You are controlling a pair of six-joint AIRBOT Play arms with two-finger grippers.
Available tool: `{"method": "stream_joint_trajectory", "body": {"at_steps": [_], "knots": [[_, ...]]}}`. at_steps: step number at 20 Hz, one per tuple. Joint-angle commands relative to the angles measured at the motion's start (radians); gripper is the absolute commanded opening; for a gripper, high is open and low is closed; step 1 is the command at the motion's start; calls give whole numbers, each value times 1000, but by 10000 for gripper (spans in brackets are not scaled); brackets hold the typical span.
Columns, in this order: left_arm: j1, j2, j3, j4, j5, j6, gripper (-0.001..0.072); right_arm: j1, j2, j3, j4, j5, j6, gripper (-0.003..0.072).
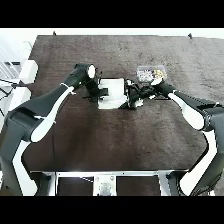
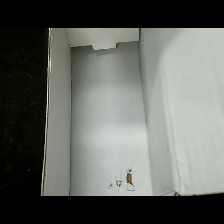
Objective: Fold the box and place the chain.
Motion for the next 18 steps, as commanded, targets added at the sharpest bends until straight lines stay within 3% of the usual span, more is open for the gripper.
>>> {"method": "stream_joint_trajectory", "body": {"at_steps": [1, 5, 13, 15, 16, 18], "knots": [[0, -27, 43, 33, -48, -6, 273, 0, 0, 0, 0, 0, 0, 562], [-1, -63, 79, 42, -95, -5, 255, 0, 0, 0, 0, 0, 0, 563], [-13, -66, 91, 39, -69, 3, 233, 0, 0, 0, 0, 0, 0, 562], [-13, -66, 91, 34, -66, 15, 117, 0, 0, 0, 0, 0, 0, 562], [-13, -66, 91, 34, -65, 19, 117, 0, 0, 0, 0, 0, 0, 563], [-13, -66, 91, 34, -58, 22, 51, 0, 0, 0, 0, 0, 0, 563]]}}
